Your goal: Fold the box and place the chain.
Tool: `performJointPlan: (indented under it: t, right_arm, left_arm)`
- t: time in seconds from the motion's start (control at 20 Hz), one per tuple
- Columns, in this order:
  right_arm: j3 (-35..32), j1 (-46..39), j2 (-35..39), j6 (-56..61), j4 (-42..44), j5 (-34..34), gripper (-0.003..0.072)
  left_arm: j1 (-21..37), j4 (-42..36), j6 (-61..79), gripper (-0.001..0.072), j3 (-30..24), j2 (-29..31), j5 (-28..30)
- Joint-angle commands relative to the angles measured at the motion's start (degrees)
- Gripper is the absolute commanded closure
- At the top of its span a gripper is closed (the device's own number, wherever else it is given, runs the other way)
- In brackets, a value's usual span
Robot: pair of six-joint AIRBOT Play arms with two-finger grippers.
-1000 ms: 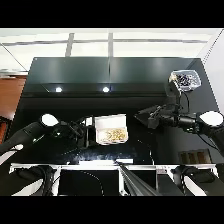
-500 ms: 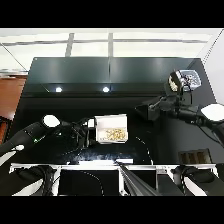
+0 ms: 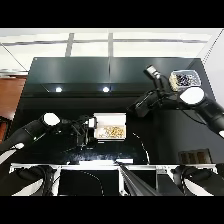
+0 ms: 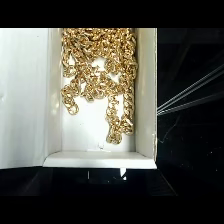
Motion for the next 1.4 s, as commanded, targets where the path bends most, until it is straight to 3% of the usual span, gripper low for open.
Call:
performJointPlan:
  t: [0.0, 0.55, 1.05, 1.35]
  right_arm:
    - [0.59, 2.71, -2.69, -2.34, -0.87, -1.07, -0.0014]
    - [0.59, 3.82, -2.69, -14.56, 1.31, 13.42, -0.0015]
    - [0.44, 10.88, -2.71, -15.80, -6.19, 9.31, -0.0015]
    - [-1.68, 11.15, -2.71, -15.78, -5.92, 7.98, -0.0015]
  left_arm:
    - [-0.02, 0.09, 0.00, 0.0155, 0.09, 0.00, -0.24]
    - [-0.02, 0.09, -0.02, 0.0156, 0.09, 0.00, -0.48]
    - [-0.04, 0.09, -0.02, 0.0156, 0.09, 0.00, -0.48]
    - [-0.04, 0.09, -0.02, 0.0156, 0.09, 0.00, -0.48]
